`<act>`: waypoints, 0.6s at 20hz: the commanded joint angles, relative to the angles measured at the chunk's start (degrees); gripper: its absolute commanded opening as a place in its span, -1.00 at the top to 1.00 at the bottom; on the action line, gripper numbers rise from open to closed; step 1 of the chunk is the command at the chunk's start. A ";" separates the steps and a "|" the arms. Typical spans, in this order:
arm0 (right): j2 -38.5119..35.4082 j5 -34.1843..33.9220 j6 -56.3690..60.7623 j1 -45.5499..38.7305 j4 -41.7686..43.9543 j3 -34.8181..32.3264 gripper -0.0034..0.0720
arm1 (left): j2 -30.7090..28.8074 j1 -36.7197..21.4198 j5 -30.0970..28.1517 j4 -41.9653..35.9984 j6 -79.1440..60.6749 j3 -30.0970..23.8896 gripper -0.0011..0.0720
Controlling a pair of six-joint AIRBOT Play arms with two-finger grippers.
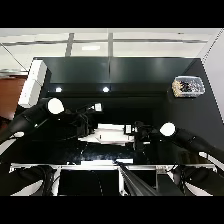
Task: Fold the box and place the chain.
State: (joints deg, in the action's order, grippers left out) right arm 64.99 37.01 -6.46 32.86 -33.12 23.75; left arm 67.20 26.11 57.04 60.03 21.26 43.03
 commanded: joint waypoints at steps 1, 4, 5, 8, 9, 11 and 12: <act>0.04 -0.02 0.02 0.04 0.02 -0.02 -0.47 | -1.18 -1.49 3.67 5.33 8.22 0.02 -0.89; 0.04 0.00 0.02 0.04 0.02 -0.02 -0.47 | -3.06 -2.27 6.38 5.75 13.40 0.02 -0.86; 0.04 0.00 0.02 0.04 0.02 -0.02 -0.47 | -4.00 -2.75 7.85 5.25 14.38 0.02 -0.72; 0.04 0.00 0.02 0.04 0.02 -0.02 -0.47 | -6.43 -2.82 15.02 -0.09 18.97 -0.17 0.48; 0.04 0.00 0.02 0.04 0.02 -0.02 -0.47 | -6.86 -2.49 17.07 -5.46 18.82 -0.59 0.89; 0.04 0.00 0.02 0.04 0.02 -0.02 -0.47 | -7.30 -0.42 15.56 -14.21 18.84 -2.21 0.89; 0.04 0.00 0.02 0.04 0.02 -0.02 -0.47 | -7.32 1.29 12.96 -16.00 18.86 -2.95 0.89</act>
State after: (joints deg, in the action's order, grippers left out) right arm 65.01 36.99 -6.44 32.86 -33.12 23.75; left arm 60.77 25.04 70.43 53.87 38.48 41.58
